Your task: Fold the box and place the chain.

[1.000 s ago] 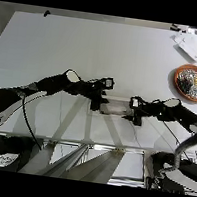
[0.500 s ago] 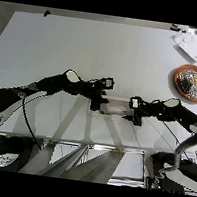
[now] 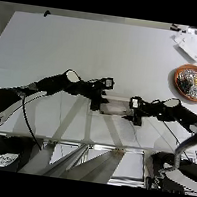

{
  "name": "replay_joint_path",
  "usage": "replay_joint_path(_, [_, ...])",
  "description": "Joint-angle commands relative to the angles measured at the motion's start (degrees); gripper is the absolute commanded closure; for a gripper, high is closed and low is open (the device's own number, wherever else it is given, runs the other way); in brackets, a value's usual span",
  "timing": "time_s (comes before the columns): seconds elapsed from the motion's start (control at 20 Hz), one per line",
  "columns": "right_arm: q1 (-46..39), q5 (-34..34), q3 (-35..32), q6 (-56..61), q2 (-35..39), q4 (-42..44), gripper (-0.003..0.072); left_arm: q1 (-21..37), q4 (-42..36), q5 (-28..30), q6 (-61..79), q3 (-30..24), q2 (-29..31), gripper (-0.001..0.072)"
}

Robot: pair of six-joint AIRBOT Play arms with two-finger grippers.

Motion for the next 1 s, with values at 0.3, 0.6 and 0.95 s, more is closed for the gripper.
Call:
replay_joint_path(0.3, [0.0,0.0,0.0,0.0,0.0,0.0,0.0243,0.0,0.1,-2.8,-0.4,0.0,0.0,0.0699])
replay_joint_path(0.6, [0.0,0.0,0.0,0.0,0.0,0.0,0.0243,0.0,0.4,-4.1,-0.5,0.0,2.5,0.013])
replay_joint_path(0.95, [0.0,0.0,0.0,0.0,0.0,0.0,0.0243,1.5,14.0,-4.1,-11.4,0.0,11.6,0.0129])
